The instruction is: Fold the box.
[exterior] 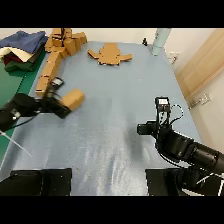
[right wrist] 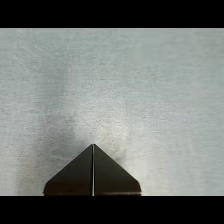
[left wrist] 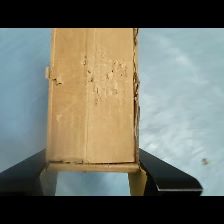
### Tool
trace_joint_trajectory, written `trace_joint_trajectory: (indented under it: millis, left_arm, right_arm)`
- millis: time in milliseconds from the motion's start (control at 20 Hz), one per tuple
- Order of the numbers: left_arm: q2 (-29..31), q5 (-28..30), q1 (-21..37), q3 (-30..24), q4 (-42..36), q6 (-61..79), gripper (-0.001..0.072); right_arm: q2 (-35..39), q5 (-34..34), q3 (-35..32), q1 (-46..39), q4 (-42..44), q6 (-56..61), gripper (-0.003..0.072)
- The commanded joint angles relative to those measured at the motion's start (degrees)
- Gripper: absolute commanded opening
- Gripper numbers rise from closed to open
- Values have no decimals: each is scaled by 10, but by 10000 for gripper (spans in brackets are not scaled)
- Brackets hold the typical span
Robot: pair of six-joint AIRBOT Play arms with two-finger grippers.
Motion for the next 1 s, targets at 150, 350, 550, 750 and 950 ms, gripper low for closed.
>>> trace_joint_trajectory:
  millis: [150, 350, 550, 750, 950]
  left_arm:
    - [9, -50, 208, 0, 53, -56, 521]
    - [-14, -33, 239, -3, 61, -73, 521]
    - [-46, 7, 237, -3, 48, -74, 521]
    - [-56, 76, 237, -3, 8, -74, 521]
    - [-71, 105, 236, -3, 3, -74, 521]
  right_arm:
    - [-2, -3, 0, 0, -31, 3, 4]
    - [-2, -2, 0, 0, -31, 9, 4]
    - [-2, -2, 0, 0, -31, 9, 4]
    - [-2, -2, 0, 0, -31, 12, 3]
    - [-2, -2, 0, 0, -31, 12, 4]
